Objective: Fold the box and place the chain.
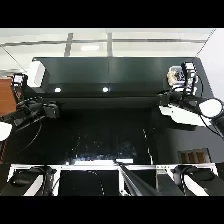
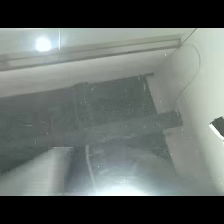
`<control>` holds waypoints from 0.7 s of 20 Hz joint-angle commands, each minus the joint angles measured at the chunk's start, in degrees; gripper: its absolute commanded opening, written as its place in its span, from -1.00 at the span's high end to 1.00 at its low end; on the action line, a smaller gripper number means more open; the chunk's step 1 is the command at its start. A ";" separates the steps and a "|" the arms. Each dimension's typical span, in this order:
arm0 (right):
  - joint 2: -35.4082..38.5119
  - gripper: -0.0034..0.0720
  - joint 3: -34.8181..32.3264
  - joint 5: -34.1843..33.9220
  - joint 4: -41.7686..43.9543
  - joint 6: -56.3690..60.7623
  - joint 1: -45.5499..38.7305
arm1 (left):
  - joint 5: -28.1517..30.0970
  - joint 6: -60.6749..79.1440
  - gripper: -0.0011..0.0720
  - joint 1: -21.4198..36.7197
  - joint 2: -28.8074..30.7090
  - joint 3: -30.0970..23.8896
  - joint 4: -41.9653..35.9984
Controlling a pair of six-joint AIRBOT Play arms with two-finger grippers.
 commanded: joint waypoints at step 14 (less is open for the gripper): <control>-10.78 -0.96 17.55 19.89 -11.41 3.43 -57.83 | 0.44 0.04 -0.96 0.02 -0.63 0.00 0.44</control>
